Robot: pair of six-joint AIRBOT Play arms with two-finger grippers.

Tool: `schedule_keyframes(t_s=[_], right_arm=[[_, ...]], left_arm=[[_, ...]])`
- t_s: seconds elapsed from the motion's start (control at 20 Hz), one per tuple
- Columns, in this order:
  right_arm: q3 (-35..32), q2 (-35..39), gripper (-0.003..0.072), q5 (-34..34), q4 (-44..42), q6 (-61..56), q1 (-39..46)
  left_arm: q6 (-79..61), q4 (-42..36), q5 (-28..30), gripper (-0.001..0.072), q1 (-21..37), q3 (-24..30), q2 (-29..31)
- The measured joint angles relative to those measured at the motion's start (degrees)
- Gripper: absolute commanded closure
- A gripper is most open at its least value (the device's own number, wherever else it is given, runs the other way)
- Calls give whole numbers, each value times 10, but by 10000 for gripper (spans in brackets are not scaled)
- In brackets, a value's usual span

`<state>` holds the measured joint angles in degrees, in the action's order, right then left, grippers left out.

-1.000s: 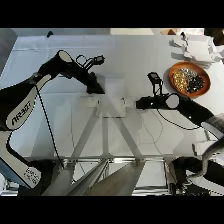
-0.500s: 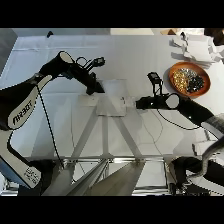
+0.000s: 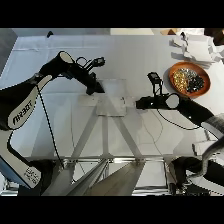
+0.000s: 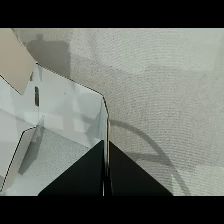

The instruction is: Fold the box and place the chain.

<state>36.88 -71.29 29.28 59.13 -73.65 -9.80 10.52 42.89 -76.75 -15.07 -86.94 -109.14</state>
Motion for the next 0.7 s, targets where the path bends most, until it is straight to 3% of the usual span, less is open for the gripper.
schedule_keyframes(t_s=[0.25, 0.3, 0.4, 0.45, 0.7], right_arm=[[0, 0, 673, 0, 0, 0, 0], [0, 0, 633, 0, 0, 0, 0], [-1, 0, 278, 11, 1, 0, 0], [0, 0, 230, 8, -1, 1, -1], [12, 39, 233, 15, -7, 0, 0]], left_arm=[[0, 0, 0, 703, 0, 0, 0], [0, 0, 0, 704, 0, 0, 0], [1, 3, 3, 705, 0, 0, 0], [1, 3, 2, 705, 0, 0, 0], [8, 27, -17, 709, 0, 0, 32]])
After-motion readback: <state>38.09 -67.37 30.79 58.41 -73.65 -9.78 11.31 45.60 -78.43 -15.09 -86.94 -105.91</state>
